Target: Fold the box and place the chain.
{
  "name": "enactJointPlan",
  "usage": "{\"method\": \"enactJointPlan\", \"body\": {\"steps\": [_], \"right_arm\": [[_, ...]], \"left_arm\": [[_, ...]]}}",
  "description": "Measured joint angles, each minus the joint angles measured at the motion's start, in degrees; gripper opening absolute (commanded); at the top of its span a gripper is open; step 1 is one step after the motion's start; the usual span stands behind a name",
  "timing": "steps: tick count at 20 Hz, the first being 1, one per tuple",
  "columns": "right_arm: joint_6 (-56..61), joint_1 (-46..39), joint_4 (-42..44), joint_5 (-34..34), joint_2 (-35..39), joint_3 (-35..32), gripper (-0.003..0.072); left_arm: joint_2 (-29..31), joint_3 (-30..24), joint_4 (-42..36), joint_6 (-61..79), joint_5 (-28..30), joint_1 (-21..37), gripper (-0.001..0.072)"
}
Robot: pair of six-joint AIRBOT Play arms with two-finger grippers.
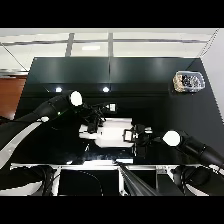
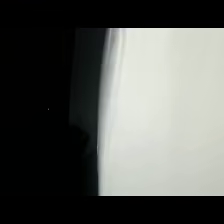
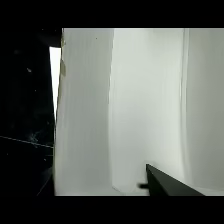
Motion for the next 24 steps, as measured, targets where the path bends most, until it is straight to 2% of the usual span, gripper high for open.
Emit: {"method": "enactJointPlan", "body": {"steps": [8,11,15,24], "right_arm": [[6.93,-2.21,-7.04,-0.17,2.05,3.78,0.0624],[7.23,-6.14,-7.82,3.13,2.16,5.38,0.0624],[4.81,-10.58,-7.37,7.02,2.01,6.36,0.0624],[-3.26,-12.26,-1.53,4.44,-0.92,6.67,0.0624]], "left_arm": [[0.0,0.0,0.13,0.22,-0.02,0.0,0.0022],[0.0,0.0,0.13,0.24,-0.07,0.0,0.0022],[0.0,0.0,0.13,0.24,-0.09,0.0,0.0022],[0.11,0.04,0.35,0.24,-0.92,-0.57,0.0022]]}}
